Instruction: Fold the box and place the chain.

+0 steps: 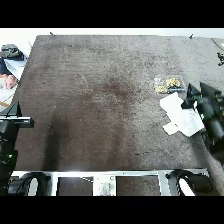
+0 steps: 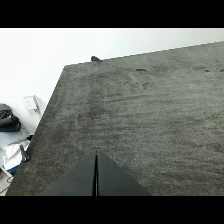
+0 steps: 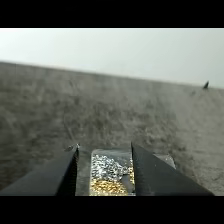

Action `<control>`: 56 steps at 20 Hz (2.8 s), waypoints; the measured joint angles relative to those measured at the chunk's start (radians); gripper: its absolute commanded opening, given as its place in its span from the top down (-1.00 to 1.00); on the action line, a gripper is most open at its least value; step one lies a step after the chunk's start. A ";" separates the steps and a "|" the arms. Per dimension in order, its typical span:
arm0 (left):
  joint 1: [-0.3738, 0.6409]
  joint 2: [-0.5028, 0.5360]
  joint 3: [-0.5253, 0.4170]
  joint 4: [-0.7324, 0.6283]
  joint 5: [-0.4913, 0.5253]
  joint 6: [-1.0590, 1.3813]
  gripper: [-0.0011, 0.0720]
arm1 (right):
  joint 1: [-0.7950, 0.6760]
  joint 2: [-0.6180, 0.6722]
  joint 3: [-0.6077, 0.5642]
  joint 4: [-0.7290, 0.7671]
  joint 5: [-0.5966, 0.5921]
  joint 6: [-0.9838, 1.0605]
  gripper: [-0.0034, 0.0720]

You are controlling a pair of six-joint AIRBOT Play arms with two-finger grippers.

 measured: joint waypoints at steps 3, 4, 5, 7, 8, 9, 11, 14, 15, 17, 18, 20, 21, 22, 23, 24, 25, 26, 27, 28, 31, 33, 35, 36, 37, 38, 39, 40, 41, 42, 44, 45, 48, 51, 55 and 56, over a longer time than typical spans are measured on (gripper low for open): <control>0.000 0.000 0.000 0.000 0.000 0.000 0.94 | -0.129 -0.268 0.180 -0.019 0.171 0.045 -0.08; 0.000 0.000 0.000 0.000 0.000 0.000 0.94 | -0.192 -0.344 0.236 -0.045 0.265 0.090 -0.08; 0.000 0.000 0.000 0.000 0.000 0.000 0.94 | -0.266 -0.418 0.298 -0.088 0.377 0.152 -0.08; 0.000 0.000 0.000 0.000 0.000 0.000 0.94 | -0.410 -0.548 0.426 -0.216 0.593 0.286 -0.08; 0.000 0.000 0.000 0.000 0.000 0.000 0.94 | -0.475 -0.602 0.492 -0.289 0.684 0.354 -0.08; 0.000 0.000 0.000 0.000 0.000 0.000 0.94 | -0.540 -0.658 0.566 -0.371 0.777 0.425 -0.08; 0.000 0.000 0.000 0.000 0.000 0.000 0.94 | -0.642 -0.763 0.717 -0.520 0.943 0.540 -0.08; 0.000 0.000 0.000 0.000 0.000 0.000 0.94 | -0.739 -0.921 0.948 -0.708 1.143 0.651 -0.08; 0.000 0.000 0.000 0.000 0.000 0.000 0.94 | -0.758 -0.977 1.027 -0.768 1.202 0.676 -0.08; 0.000 0.000 0.000 0.000 0.000 0.000 0.94 | -0.780 -1.081 1.162 -0.869 1.299 0.708 -0.08; 0.000 0.000 0.000 0.000 0.000 0.000 0.94 | -0.786 -1.128 1.213 -0.904 1.329 0.719 -0.08; 0.000 0.000 0.000 0.000 0.000 0.000 0.94 | -0.797 -1.218 1.297 -0.977 1.374 0.736 -0.08; 0.000 0.000 0.000 0.000 0.000 0.000 0.94 | -0.799 -1.255 1.322 -1.008 1.387 0.740 -0.08; 0.000 0.000 0.000 0.000 0.000 0.000 0.94 | -0.803 -1.287 1.340 -1.041 1.402 0.745 -0.08; 0.000 0.000 0.000 0.000 0.000 0.000 0.94 | -0.806 -1.318 1.355 -1.074 1.411 0.746 -0.08; 0.000 0.000 0.000 0.000 0.000 0.000 0.94 | -0.813 -1.344 1.368 -1.102 1.418 0.747 -0.08; 0.000 0.000 0.000 0.000 0.000 0.000 0.94 | -0.820 -1.366 1.379 -1.123 1.424 0.747 -0.08; 0.000 0.000 0.000 0.000 0.000 0.000 0.94 | -0.829 -1.387 1.389 -1.139 1.434 0.746 -0.08; 0.000 0.000 0.000 0.000 0.000 0.000 0.94 | -0.837 -1.402 1.395 -1.146 1.444 0.740 -0.08; 0.000 0.000 0.000 0.000 0.000 0.000 0.94 | -0.844 -1.416 1.400 -1.152 1.445 0.732 -0.08; 0.000 0.000 0.000 0.000 0.000 0.000 0.94 | -0.864 -1.457 1.409 -1.131 1.472 0.694 -0.08; 0.000 0.000 0.000 0.000 0.000 0.000 0.94 | -0.871 -1.487 1.411 -1.110 1.490 0.669 -0.08; 0.000 0.000 0.000 0.000 0.000 0.000 0.94 | -0.872 -1.513 1.413 -1.087 1.514 0.649 -0.08; 0.000 0.000 0.000 0.000 0.000 0.000 0.94 | -0.874 -1.526 1.413 -1.079 1.526 0.638 -0.08; 0.000 0.000 0.000 0.000 0.000 0.000 0.94 | -0.875 -1.535 1.413 -1.067 1.541 0.630 -0.08; 0.000 0.000 0.000 0.000 0.000 0.000 0.94 | -0.876 -1.545 1.413 -1.053 1.557 0.621 -0.08; 0.000 0.000 0.000 0.000 0.000 0.000 0.94 | -0.877 -1.555 1.413 -1.041 1.576 0.615 -0.08; 0.000 0.000 0.000 0.000 0.000 0.000 0.94 | -0.877 -1.562 1.413 -1.030 1.597 0.612 -0.08; 0.000 0.000 0.000 0.000 0.000 0.000 0.94 | -0.876 -1.569 1.413 -1.017 1.617 0.608 -0.08; 0.000 0.000 0.000 0.000 0.000 0.000 0.94 | -0.876 -1.574 1.413 -0.999 1.639 0.605 -0.08; 0.000 0.000 0.000 0.000 0.000 0.000 0.94 | -0.876 -1.582 1.413 -0.970 1.676 0.605 -0.08; 0.000 0.000 0.000 0.000 0.000 0.000 0.94 | -0.876 -1.584 1.412 -0.958 1.691 0.606 -0.08; 0.000 0.000 0.000 0.000 0.000 0.000 0.94 | -0.876 -1.588 1.410 -0.952 1.723 0.621 0.15; 0.000 0.000 0.000 0.000 0.000 0.000 0.94 | -0.876 -1.590 1.408 -0.951 1.748 0.631 0.40; 0.000 0.000 0.000 0.000 0.000 0.000 0.94 | -0.877 -1.589 1.395 -0.929 1.802 0.600 0.92; 0.000 0.000 0.000 0.000 0.000 0.000 0.94 | -0.877 -1.589 1.387 -0.917 1.817 0.586 0.95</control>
